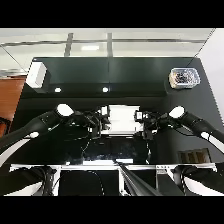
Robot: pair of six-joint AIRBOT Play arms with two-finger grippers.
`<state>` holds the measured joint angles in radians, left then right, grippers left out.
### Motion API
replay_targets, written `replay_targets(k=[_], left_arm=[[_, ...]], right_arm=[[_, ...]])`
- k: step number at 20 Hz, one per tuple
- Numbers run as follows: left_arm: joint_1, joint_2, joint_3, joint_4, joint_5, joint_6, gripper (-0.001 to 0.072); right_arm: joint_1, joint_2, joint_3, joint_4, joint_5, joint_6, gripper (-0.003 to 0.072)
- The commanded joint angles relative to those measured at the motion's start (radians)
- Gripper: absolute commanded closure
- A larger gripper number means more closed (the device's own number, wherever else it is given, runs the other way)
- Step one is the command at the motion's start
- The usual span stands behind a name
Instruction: Fold the box and place the chain.
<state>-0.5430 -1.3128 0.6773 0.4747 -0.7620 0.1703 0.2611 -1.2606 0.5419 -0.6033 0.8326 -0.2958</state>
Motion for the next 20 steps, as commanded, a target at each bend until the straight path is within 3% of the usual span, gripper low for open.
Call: replay_targets(k=[1,4,5,6,7,8,9,10,11,12,13,15,20], left_arm=[[-0.021,-0.035,0.005,-0.042,0.006,0.002,0.0485],[-0.024,-0.038,0.006,-0.039,0.01,0.001,0.0491],[-0.024,-0.038,0.006,-0.039,0.009,0.001,0.0593],[-0.024,-0.038,0.008,-0.038,0.01,0.001,0.0601],[-0.024,-0.038,0.008,-0.039,0.01,0.002,0.051],[-0.024,-0.038,0.008,-0.039,0.01,0.0,0.0259],[-0.024,-0.038,0.009,-0.038,0.01,-0.007,0.0232],[-0.024,-0.037,0.011,-0.036,0.01,-0.018,0.0474],[-0.024,-0.037,0.012,-0.038,0.006,-0.018,0.0447],[-0.024,-0.037,0.013,-0.038,-0.001,-0.021,0.0241],[-0.02,-0.034,0.018,-0.027,-0.005,-0.043,0.0266],[0.008,0.002,0.045,0.098,-0.018,-0.221,0.0679],[0.191,0.179,0.097,0.504,-0.212,-0.741,0.0681]], right_arm=[[0.001,0.0,0.001,0.0,0.0,0.0,0.0664],[0.0,0.0,0.001,0.0,0.0,0.0,0.0664],[0.001,0.0,0.001,0.0,0.0,0.0,0.0664],[0.001,0.0,0.001,0.0,0.0,0.0,0.0664],[0.0,0.0,0.001,0.0,0.0,0.0,0.0664],[0.0,0.0,0.001,0.0,0.0,0.0,0.0664],[0.001,0.0,0.001,0.0,0.0,0.0,0.0664],[0.0,0.0,0.001,0.0,0.0,0.0,0.0664],[0.0,0.0,0.001,0.0,0.0,0.0,0.0664],[0.0,0.0,0.001,0.0,0.0,0.0,0.0664],[0.001,0.0,0.001,0.0,0.0,0.0,0.0664],[0.0,0.0,0.001,0.0,0.0,0.0,0.0664],[0.0,0.0,0.001,0.0,0.0,0.0,0.0664]])
